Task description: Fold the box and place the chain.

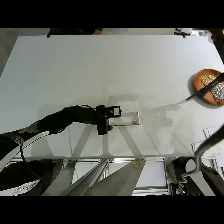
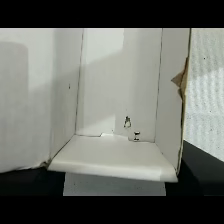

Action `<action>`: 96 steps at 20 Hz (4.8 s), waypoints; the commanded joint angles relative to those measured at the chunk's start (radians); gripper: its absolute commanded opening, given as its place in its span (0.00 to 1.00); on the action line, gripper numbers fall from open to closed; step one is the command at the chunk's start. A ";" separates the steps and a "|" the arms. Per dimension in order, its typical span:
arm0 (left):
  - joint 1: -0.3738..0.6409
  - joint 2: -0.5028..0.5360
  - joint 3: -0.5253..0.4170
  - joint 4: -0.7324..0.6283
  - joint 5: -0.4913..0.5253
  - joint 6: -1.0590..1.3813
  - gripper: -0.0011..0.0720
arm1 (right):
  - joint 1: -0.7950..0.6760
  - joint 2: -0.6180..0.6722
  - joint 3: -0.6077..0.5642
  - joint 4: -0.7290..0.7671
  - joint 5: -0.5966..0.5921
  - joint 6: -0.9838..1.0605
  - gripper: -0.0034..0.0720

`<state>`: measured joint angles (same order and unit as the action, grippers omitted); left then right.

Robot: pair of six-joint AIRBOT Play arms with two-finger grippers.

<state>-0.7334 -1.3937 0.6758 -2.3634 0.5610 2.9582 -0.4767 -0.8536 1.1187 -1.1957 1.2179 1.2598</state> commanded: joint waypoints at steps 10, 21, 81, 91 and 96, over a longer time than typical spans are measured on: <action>0.000 0.001 0.000 0.000 0.000 0.000 0.13 | 0.420 0.197 -0.166 -0.018 0.154 0.123 0.06; 0.000 0.001 0.000 0.000 0.000 0.000 0.13 | 0.869 0.244 -0.401 -0.118 -0.140 0.407 0.06; 0.000 0.001 0.000 0.000 0.000 0.000 0.13 | 1.172 -0.325 -0.402 -0.117 -0.524 0.603 0.36; 0.000 0.001 0.000 0.000 0.000 0.000 0.13 | 1.103 -0.256 -0.402 -0.118 -0.449 0.590 0.47; 0.000 0.001 0.000 0.000 0.000 0.000 0.13 | 1.035 -0.092 -0.402 -0.147 -0.433 0.519 0.47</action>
<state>-0.7334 -1.3937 0.6758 -2.3631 0.5606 2.9585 0.5949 -1.0256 0.7166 -1.3205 0.7601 1.8114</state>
